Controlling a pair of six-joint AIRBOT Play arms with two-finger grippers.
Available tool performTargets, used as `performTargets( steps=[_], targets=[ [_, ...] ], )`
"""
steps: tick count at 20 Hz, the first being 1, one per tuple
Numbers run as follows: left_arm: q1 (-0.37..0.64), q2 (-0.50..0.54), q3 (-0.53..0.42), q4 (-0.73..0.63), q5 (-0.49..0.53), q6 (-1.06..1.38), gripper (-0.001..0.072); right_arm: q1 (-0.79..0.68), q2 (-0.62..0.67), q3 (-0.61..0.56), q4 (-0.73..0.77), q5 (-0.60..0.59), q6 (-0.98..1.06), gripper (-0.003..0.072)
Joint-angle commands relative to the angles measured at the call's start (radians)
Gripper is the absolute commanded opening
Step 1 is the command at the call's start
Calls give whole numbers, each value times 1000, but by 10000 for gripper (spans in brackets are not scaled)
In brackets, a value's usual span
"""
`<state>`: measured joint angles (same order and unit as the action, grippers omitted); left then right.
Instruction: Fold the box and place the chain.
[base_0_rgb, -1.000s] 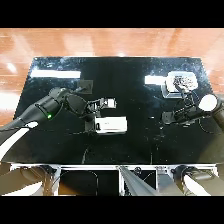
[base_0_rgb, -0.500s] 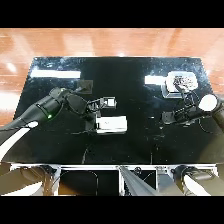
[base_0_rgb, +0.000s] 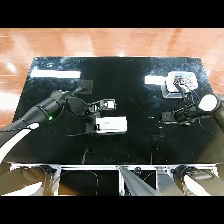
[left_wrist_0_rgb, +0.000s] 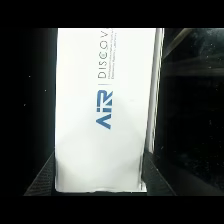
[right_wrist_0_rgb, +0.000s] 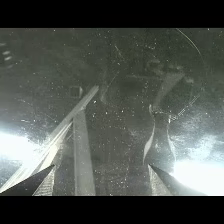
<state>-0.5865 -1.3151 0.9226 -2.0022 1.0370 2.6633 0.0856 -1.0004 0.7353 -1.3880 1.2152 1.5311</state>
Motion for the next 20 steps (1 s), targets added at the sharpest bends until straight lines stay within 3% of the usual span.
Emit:
performTargets(
  steps=[1,8,9,13,15,20],
  targets=[
    [-25,-5,-3,0,-2,-1,622,0,0,0,0,-6,0,719],
    [-38,-18,-3,0,-9,-3,587,0,0,0,0,-6,0,719],
    [-39,-18,-3,-1,-4,-6,512,0,0,0,0,-6,0,719],
    [-39,-18,-3,1,6,-5,97,0,0,0,0,-8,0,719],
    [-38,-17,-2,3,6,-5,21,0,0,0,0,-8,0,719],
    [-19,5,20,26,-1,-79,20,0,0,0,0,-8,0,719]
  ],
)
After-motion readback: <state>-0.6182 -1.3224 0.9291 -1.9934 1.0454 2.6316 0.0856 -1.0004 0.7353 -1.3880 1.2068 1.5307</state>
